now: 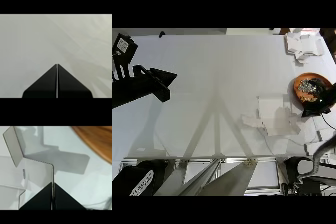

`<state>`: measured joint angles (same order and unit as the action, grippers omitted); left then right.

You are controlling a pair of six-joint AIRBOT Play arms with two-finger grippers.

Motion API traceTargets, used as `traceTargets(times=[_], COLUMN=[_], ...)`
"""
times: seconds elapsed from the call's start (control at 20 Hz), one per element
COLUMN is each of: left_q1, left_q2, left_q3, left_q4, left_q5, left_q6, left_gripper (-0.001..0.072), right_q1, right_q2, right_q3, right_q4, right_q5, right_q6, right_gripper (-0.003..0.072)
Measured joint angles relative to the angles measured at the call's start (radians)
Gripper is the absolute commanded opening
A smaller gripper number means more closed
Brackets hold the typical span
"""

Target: Fold the box and place the chain.

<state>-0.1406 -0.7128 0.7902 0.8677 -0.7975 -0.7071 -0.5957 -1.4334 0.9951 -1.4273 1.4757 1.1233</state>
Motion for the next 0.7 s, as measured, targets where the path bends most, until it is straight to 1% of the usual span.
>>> traceTargets(times=[0.15, 0.3, 0.45, 0.7], left_q1=[0.000, 0.000, 0.000, 0.000], left_q2=[0.000, 0.000, 0.000, 0.000], left_q3=[0.000, 0.000, 0.000, 0.000], left_q4=[0.000, 0.000, 0.000, 0.000], left_q5=[0.000, 0.000, 0.000, 0.000], left_q6=[0.000, 0.000, 0.000, 0.000], left_gripper=[0.0014, 0.0014, 0.0014, 0.0014], right_q1=[0.084, 0.193, 0.291, 0.413], right_q2=[0.021, 0.052, 0.077, 0.092], right_q3=[0.000, 0.000, 0.000, -0.007], right_q4=[0.016, 0.064, 0.190, 0.393], right_q5=[0.026, -0.009, -0.126, -0.385], right_q6=[-0.015, -0.022, -0.024, -0.027], right_gripper=[0.0012, 0.0012, 0.0012, 0.0012])
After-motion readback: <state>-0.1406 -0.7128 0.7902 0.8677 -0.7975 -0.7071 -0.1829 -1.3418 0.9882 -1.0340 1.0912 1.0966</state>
